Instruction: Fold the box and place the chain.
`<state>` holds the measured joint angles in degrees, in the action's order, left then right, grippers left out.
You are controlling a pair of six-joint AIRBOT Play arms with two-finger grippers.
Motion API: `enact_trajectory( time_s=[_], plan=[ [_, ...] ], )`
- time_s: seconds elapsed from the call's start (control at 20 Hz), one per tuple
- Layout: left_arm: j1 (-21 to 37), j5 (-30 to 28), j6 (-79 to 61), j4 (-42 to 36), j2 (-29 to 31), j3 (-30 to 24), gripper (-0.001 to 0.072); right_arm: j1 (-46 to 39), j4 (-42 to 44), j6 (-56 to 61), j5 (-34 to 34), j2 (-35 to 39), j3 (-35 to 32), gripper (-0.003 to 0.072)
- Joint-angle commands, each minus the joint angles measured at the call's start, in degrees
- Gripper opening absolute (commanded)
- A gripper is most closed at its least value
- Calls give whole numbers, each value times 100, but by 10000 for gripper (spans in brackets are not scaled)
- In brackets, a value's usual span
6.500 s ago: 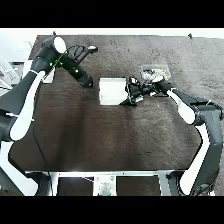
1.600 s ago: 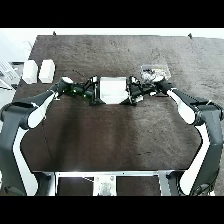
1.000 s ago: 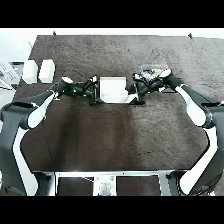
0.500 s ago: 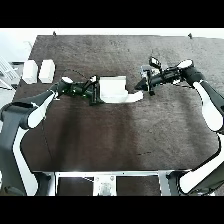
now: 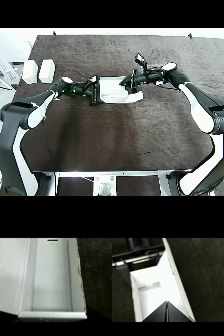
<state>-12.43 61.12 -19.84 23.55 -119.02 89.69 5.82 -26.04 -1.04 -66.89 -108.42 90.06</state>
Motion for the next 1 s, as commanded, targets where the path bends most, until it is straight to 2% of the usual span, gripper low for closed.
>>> enact_trajectory(
  time_s=[0.0, 0.4, 0.5, 0.8, 0.95],
  plan=[
    [-2, 7, 9, 2, -2, -2, 530, 111, -214, 404, 540, -247, 111, 8],
    [-2, 63, 7, 4, -2, -2, 530, 229, -973, 1056, 540, -778, 721, 7],
    [-2, 61, 7, 4, -2, -2, 530, 269, -1222, 1069, 538, -782, 734, 7],
    [-2, 61, 4, 4, -2, -2, 530, 262, -1213, 1005, 442, -728, 1036, 8],
    [-2, 48, 4, 4, -2, -2, 530, 221, -1215, 1005, 262, -363, 1147, 7]
  ],
)
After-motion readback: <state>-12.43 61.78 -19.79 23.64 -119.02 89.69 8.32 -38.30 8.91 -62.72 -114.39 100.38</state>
